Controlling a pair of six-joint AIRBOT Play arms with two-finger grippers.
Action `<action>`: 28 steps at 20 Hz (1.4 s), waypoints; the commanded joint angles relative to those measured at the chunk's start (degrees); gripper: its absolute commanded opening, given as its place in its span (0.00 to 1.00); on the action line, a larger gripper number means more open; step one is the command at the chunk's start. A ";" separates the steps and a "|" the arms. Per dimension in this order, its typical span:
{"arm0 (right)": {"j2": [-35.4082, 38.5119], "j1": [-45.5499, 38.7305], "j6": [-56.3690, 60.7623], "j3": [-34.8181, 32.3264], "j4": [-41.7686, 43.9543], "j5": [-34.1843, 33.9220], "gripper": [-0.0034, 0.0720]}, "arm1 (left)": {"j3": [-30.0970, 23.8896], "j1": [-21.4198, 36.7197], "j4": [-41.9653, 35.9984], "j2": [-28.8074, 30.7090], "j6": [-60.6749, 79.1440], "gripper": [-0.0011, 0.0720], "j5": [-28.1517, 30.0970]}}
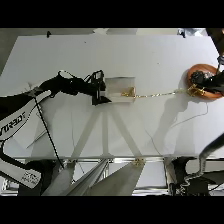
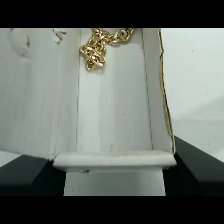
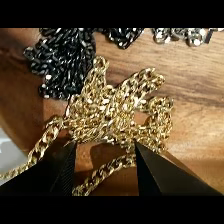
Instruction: Fold the box and place the chain.
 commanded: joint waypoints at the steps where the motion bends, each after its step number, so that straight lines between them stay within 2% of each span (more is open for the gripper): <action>1: -2.12 -0.17 2.01 1.68 -0.76 -1.42 0.61 | 0.00 0.00 3.93 -0.07 0.17 0.46 1.09; 5: -4.04 -0.15 3.80 3.58 -0.72 -0.61 0.61 | 0.00 0.00 5.01 -0.07 0.20 0.46 1.05; 9: -6.01 -0.15 4.55 3.58 -0.50 3.10 0.59 | 0.00 0.00 5.01 -0.07 0.17 0.46 1.03; 10: -6.43 -0.15 4.52 3.58 -0.13 4.13 0.55 | 0.00 0.00 5.01 -0.07 0.17 0.46 1.01; 11: -6.73 -0.15 4.50 3.58 0.22 4.72 0.43 | 0.00 0.00 5.01 -0.07 0.17 0.46 1.01; 13: -6.67 -0.15 4.24 3.65 0.44 4.61 0.13 | 0.00 0.00 4.98 -0.07 0.17 0.46 1.01; 14: -6.64 -0.15 3.58 3.96 0.52 4.66 0.06 | 0.00 0.00 4.98 -0.07 0.17 0.46 1.01; 18: -3.91 0.37 1.36 5.35 0.66 4.85 0.06 | 0.00 0.00 5.01 -0.07 0.17 0.46 1.01; 23: 5.25 3.23 -6.47 5.68 0.68 5.60 0.05 | 0.00 0.00 4.98 -0.07 0.17 0.46 0.98; 28: 12.90 9.75 -12.41 5.68 1.01 13.99 0.05 | 0.00 0.00 4.98 -0.07 0.17 0.46 1.03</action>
